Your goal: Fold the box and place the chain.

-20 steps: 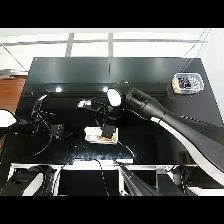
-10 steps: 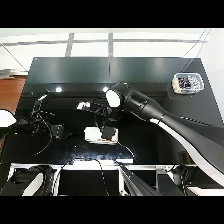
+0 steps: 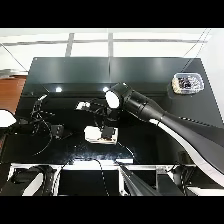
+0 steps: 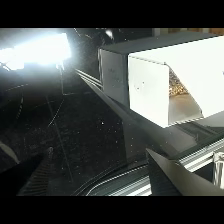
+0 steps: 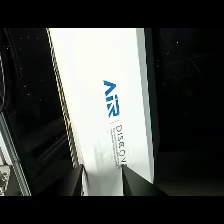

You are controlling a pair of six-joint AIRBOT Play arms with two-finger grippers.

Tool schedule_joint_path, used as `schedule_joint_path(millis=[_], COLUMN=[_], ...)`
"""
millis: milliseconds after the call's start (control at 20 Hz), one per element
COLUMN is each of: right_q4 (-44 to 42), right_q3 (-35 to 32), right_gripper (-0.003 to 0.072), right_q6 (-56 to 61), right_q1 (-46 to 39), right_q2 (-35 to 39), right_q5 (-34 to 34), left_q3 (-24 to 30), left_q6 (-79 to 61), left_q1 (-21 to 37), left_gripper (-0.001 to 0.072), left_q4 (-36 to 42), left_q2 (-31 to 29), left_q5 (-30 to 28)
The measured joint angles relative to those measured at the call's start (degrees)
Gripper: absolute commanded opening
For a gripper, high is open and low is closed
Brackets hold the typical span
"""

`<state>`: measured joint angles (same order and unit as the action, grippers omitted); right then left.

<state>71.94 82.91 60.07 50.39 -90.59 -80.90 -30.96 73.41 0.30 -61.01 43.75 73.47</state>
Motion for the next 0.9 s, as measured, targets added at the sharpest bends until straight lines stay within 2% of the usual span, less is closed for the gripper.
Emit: schedule_joint_path(millis=[900], right_q4=[2.38], right_q3=[-0.90], right_gripper=[0.0291], right_q6=[1.03], right_q1=[2.03], right_q2=[-0.13], right_q5=[0.83], left_q3=[0.00], left_q6=[0.00], left_q1=[0.00], left_gripper=[0.0700], left_q4=[-0.02], left_q2=[0.00], left_q5=[-0.44])
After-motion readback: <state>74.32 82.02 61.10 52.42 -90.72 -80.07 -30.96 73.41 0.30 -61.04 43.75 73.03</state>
